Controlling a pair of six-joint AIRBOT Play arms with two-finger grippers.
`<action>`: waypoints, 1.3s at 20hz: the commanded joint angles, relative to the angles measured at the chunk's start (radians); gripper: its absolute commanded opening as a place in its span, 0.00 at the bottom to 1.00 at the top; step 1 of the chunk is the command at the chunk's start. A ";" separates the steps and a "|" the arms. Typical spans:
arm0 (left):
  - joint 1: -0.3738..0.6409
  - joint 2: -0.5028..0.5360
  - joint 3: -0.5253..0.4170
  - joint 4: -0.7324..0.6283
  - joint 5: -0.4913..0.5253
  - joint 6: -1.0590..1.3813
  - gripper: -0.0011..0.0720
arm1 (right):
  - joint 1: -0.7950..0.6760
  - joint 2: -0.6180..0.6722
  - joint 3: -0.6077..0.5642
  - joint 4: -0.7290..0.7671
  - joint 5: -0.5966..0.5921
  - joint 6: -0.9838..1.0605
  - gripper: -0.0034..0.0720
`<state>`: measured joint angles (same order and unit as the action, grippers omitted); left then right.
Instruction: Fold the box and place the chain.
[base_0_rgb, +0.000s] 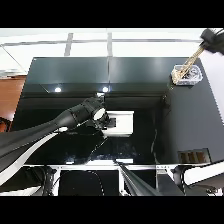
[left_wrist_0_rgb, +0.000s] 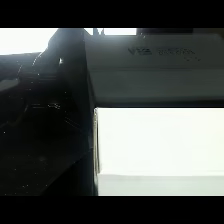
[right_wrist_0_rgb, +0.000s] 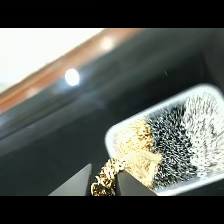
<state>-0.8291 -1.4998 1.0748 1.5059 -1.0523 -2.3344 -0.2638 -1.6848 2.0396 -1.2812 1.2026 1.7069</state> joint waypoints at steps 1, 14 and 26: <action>0.000 0.000 0.000 0.000 -0.002 0.000 0.05 | 0.016 0.230 0.002 0.051 0.030 -0.161 0.07; 0.000 0.000 0.000 0.000 0.000 0.000 0.05 | 0.132 0.648 -0.017 0.286 0.229 -0.172 0.07; 0.000 0.000 0.000 0.000 0.001 0.000 0.05 | 0.355 0.676 -0.281 0.422 0.525 -0.235 0.07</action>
<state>-0.8291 -1.4998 1.0748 1.5059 -1.0508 -2.3344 0.0612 -1.0107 1.8309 -0.9031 1.6806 1.4971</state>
